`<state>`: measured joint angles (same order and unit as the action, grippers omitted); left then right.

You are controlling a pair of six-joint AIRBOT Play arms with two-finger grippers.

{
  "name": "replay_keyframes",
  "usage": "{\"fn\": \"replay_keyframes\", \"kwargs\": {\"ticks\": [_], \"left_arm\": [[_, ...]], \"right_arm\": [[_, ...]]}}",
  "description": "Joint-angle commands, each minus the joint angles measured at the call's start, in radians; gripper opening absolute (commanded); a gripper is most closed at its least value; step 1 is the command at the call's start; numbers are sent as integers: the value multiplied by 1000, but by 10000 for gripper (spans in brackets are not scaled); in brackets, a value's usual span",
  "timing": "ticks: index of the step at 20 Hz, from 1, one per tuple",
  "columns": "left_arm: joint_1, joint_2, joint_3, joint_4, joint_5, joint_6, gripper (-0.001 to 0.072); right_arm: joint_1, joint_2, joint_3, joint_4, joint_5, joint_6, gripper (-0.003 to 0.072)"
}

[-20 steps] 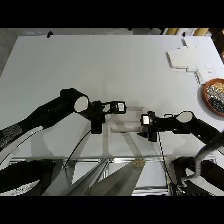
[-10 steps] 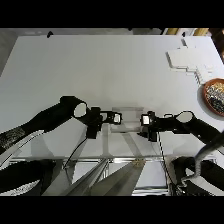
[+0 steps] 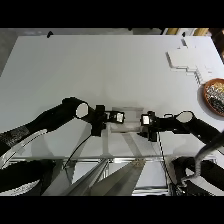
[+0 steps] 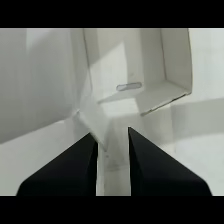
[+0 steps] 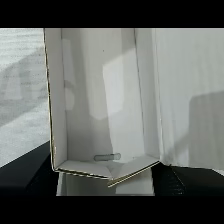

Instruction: Fold the box and place the chain.

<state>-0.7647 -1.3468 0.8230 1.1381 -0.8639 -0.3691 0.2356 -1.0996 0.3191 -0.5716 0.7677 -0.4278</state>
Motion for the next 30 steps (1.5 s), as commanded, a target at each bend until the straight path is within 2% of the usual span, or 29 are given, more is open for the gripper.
{"fn": "replay_keyframes", "kwargs": {"ticks": [1, 6, 10, 11, 12, 21, 22, 23, 25, 26, 30], "left_arm": [[-16, -11, -1, -47, -7, 6, 206], [-27, -11, -2, -74, -18, 6, 200], [-36, -13, -2, -96, 50, 6, 197], [-42, -18, -2, -108, 68, 6, 183], [-52, -24, -2, -117, 79, 6, 127], [-92, -61, -2, -189, 135, 6, 132], [-95, -61, -2, -192, 135, 6, 157], [-96, -61, -2, -190, 135, 6, 226], [-96, -61, -2, -187, 135, 6, 409], [-96, -60, -2, -187, 134, 6, 462], [-94, -35, -2, -181, 105, 3, 443]], "right_arm": [[-1, 0, 0, 0, 0, 0, 362], [-1, 0, 0, 0, 0, 0, 362], [-1, 0, 0, 0, 0, 0, 362], [-1, 0, 0, 0, 1, 0, 362], [-1, 0, 0, 0, 1, 0, 362], [-1, 0, 0, 0, 0, 0, 362], [-1, 0, 0, 0, 1, 0, 362], [-1, 0, 0, 0, 0, 0, 362], [-1, 0, 0, 0, 0, 0, 362], [-1, 0, 0, 0, 0, 0, 362], [-1, 0, 0, 0, 0, 0, 362]]}}
